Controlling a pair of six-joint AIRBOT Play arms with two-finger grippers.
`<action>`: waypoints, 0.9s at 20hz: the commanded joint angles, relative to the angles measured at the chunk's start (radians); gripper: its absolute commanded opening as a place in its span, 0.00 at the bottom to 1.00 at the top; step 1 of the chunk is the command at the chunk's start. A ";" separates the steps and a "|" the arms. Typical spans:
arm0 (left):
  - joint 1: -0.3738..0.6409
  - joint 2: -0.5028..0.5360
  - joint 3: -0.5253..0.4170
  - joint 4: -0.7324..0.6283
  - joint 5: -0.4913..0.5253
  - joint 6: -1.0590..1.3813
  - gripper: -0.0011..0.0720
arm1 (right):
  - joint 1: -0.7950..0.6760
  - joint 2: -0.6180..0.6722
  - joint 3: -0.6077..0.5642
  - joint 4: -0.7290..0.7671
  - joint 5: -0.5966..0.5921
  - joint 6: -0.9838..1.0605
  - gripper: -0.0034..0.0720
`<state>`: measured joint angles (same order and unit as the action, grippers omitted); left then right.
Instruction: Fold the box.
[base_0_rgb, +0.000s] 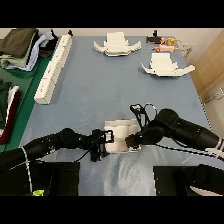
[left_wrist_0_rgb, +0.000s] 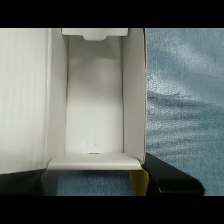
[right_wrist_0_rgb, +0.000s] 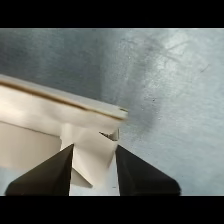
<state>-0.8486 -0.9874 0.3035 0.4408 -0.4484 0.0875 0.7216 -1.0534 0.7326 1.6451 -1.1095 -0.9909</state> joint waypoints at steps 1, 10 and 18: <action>0.000 0.000 0.001 0.000 0.000 0.000 0.62 | 0.113 -0.098 0.084 -0.131 -0.051 0.215 0.58; 0.000 0.000 0.001 0.000 0.000 0.000 0.62 | 0.126 -0.188 0.104 -0.194 -0.093 0.335 0.58; 0.000 0.000 0.001 0.000 0.000 0.000 0.62 | 0.126 -0.194 0.104 -0.202 -0.096 0.340 0.48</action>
<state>-0.8486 -0.9874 0.3035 0.4412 -0.4484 0.0875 0.8463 -1.2423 0.8352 1.4471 -1.2022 -0.6579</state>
